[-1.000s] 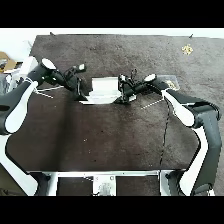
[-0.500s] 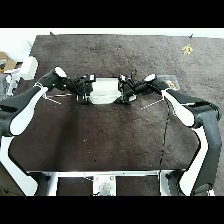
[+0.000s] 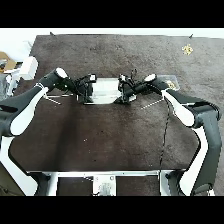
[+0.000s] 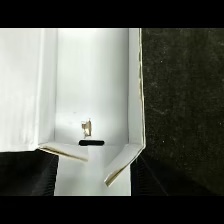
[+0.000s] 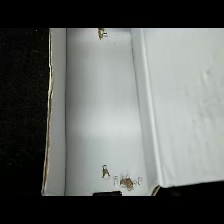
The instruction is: Fold the box and place the chain.
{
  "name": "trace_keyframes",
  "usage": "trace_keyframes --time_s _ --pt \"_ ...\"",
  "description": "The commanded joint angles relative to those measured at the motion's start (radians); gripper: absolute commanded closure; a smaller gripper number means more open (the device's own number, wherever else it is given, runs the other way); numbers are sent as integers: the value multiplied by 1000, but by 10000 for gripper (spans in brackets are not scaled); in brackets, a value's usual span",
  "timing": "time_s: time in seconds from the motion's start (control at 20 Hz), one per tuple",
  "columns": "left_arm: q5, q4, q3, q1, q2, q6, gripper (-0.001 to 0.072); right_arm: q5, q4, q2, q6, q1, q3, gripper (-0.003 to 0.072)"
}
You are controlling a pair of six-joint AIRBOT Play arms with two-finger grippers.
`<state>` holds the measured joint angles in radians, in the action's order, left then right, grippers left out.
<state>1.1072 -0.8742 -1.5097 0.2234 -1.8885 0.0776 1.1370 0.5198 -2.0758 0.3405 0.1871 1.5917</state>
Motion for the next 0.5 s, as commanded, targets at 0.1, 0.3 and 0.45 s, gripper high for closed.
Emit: trace_keyframes --time_s 0.1,0.3,0.45 --pt "-11 -66 0 0 0 -2 195 0 0 0 0 1 0 249" --pt "-34 -61 0 0 0 -2 195 0 0 0 0 1 0 248" --pt "-31 -59 0 0 0 -2 196 0 0 0 0 1 0 248"
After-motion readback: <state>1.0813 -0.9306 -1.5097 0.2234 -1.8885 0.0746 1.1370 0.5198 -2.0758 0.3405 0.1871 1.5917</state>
